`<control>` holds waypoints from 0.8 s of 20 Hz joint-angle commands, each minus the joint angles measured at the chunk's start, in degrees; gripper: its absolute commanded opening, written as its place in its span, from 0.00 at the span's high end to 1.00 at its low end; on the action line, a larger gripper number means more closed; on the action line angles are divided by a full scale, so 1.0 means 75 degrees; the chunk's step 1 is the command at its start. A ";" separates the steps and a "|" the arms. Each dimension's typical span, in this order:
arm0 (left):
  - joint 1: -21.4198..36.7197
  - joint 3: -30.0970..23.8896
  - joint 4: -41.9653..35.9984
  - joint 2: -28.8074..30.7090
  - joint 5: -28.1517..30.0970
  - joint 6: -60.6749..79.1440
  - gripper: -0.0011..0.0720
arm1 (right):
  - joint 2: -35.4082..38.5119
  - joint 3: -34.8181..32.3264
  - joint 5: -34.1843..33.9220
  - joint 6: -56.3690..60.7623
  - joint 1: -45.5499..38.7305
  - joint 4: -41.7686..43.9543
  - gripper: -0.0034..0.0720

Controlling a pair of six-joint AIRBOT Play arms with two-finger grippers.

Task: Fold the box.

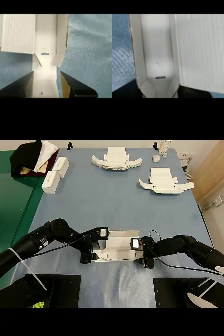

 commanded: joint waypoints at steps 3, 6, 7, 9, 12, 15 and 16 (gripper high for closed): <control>-0.0478 -0.0058 -0.0067 -0.0099 0.0702 0.0131 0.33 | 0.0006 0.0006 0.0003 0.0003 0.0003 0.0003 0.27; -0.0635 -0.0058 -0.0178 -0.0099 0.1142 0.0131 0.33 | 0.0006 0.0009 0.0000 0.0003 0.0003 0.0003 0.27; -0.0691 -0.0058 -0.0192 -0.0099 0.1276 0.0134 0.44 | 0.0006 0.0006 0.0000 0.0003 0.0006 0.0003 0.27; -0.0778 -0.0058 -0.0207 -0.0102 0.1329 0.0131 0.51 | 0.0006 0.0009 0.0000 0.0003 0.0003 0.0003 0.27; -0.0816 -0.0061 -0.0204 -0.0105 0.1303 0.0128 0.52 | 0.0006 0.0009 0.0000 0.0000 0.0006 0.0003 0.27; -0.0799 -0.0058 -0.0058 -0.0154 0.1148 0.0067 0.51 | 0.0006 0.0006 0.0000 0.0000 0.0006 0.0003 0.27; -0.0772 -0.0058 0.0230 -0.0152 0.1014 -0.0149 0.49 | 0.0006 0.0006 0.0000 0.0003 0.0006 0.0003 0.27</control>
